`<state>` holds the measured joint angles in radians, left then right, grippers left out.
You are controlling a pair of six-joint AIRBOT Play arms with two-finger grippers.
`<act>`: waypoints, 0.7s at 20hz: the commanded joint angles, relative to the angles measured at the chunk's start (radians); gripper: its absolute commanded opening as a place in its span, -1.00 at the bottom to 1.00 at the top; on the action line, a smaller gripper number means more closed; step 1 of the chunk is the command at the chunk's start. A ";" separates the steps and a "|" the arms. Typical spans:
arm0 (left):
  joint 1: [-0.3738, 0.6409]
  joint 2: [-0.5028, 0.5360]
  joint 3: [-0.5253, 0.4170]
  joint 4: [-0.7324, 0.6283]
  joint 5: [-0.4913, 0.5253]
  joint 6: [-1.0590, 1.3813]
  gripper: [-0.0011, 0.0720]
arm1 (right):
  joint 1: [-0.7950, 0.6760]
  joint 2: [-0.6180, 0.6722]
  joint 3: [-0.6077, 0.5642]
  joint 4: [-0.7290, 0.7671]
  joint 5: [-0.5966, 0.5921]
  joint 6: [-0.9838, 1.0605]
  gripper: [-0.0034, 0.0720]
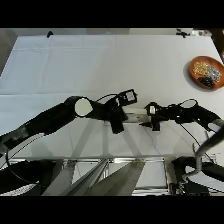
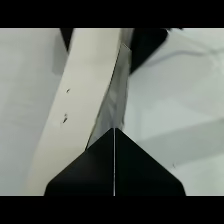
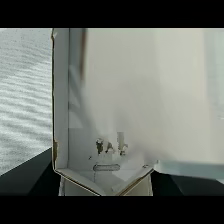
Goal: Fold the box and place the chain.
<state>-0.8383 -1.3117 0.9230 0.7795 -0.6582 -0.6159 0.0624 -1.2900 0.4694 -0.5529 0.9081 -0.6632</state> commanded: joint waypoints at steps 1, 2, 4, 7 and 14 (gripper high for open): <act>-0.010 -0.066 0.000 -0.122 0.295 0.014 -0.95 | 0.001 0.000 0.000 0.000 0.000 0.000 0.31; -0.010 -0.083 0.000 -0.145 0.345 0.014 -0.95 | 0.001 0.000 0.000 0.000 0.000 0.000 0.31; -0.010 -0.119 0.000 -0.189 0.415 0.013 -0.95 | 0.001 0.000 0.000 0.000 0.000 0.000 0.31; -0.009 -0.179 0.000 -0.246 0.475 0.008 -0.95 | 0.001 0.000 0.000 0.000 0.000 0.000 0.31; 0.017 -0.299 0.000 -0.270 0.396 -0.182 -0.96 | 0.001 0.000 0.000 0.000 0.000 0.000 0.31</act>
<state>-0.8322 -1.5726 0.9234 0.5224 -0.2153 -0.7380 0.0624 -1.2900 0.4694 -0.5514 0.9077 -0.6617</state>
